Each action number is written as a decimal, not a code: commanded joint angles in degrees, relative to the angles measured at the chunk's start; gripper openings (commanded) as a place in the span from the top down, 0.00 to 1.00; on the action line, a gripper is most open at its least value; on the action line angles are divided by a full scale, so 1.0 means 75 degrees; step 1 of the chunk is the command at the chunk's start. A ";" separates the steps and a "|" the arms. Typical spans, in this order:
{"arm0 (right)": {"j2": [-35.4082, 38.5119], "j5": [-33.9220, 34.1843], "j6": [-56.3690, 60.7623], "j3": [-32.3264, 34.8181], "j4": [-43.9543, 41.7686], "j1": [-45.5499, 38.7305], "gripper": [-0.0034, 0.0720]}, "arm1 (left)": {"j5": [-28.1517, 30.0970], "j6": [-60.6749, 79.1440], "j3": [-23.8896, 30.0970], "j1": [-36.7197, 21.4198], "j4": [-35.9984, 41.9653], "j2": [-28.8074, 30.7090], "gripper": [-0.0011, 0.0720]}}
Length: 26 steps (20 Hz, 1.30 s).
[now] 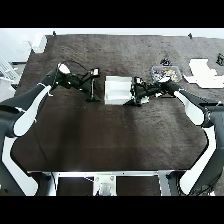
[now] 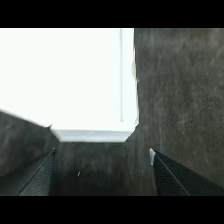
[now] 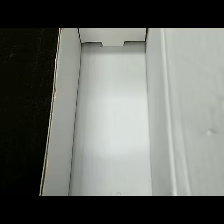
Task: Fold the box and place the chain.
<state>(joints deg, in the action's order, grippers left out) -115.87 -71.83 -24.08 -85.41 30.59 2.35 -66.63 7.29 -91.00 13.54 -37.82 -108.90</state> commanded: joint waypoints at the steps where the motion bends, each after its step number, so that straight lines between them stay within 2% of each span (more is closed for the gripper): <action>1: 0.0003 -0.0003 0.0000 0.0000 -0.0003 -0.0006 0.18 | 0.0189 0.1037 0.0224 -0.0044 0.0941 -0.0283 0.01; 12: 0.0003 -0.0003 0.0000 0.0000 -0.0003 -0.0006 0.18 | 0.0685 0.1040 0.0224 -0.0152 0.1014 -0.0516 0.01; 17: 0.0003 -0.0003 0.0000 0.0000 0.0000 -0.0006 0.18 | 0.0653 0.1084 0.0224 -0.0259 0.1061 -0.0527 0.01; 21: 0.0003 -0.0006 0.0000 0.0000 -0.0003 -0.0006 0.18 | 0.0449 0.1443 0.0192 -0.0254 0.1676 -0.0720 0.00; 26: 0.0003 -0.0003 0.0000 0.0000 -0.0003 -0.0006 0.18 | 0.0344 0.1501 0.0187 -0.0254 0.1789 -0.0772 0.00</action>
